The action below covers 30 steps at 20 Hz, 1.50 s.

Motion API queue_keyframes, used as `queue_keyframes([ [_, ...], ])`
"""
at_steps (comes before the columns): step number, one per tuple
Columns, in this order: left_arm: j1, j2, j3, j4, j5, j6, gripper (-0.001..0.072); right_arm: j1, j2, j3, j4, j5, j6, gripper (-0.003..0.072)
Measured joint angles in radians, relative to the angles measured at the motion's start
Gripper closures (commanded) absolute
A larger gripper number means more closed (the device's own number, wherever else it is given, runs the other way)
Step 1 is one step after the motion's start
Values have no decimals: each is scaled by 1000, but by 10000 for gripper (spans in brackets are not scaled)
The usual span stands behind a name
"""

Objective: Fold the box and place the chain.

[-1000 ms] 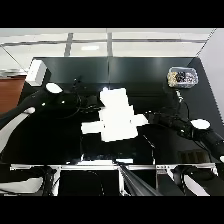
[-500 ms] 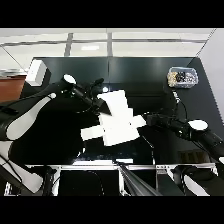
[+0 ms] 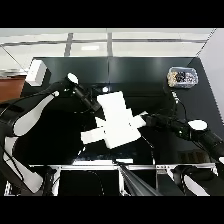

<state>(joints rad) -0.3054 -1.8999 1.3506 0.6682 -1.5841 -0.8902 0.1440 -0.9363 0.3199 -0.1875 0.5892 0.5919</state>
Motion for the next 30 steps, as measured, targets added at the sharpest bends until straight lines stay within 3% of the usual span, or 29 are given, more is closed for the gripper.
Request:
queue_keyframes([
  [3,0,2,17,6,-6,0,686,-24,0,21,-57,21,-2,-8],
  [6,-4,44,14,10,-43,-3,686,-91,0,107,-234,132,-2,-8],
  [10,-36,206,-98,23,-43,50,684,-179,0,252,-515,327,-2,-8],
  [13,-65,331,-213,14,97,215,684,-217,0,299,-632,373,-2,-8],
  [16,-97,377,-267,0,231,409,684,-233,0,315,-656,378,-2,-8],
  [20,-164,388,-291,114,412,671,685,-233,0,322,-661,375,-43,-8],
  [25,-230,390,-298,274,626,795,684,-164,-2,323,-662,378,-192,-8],
  [30,-242,378,-299,310,709,824,683,-50,-29,305,-662,373,-309,-8],
])
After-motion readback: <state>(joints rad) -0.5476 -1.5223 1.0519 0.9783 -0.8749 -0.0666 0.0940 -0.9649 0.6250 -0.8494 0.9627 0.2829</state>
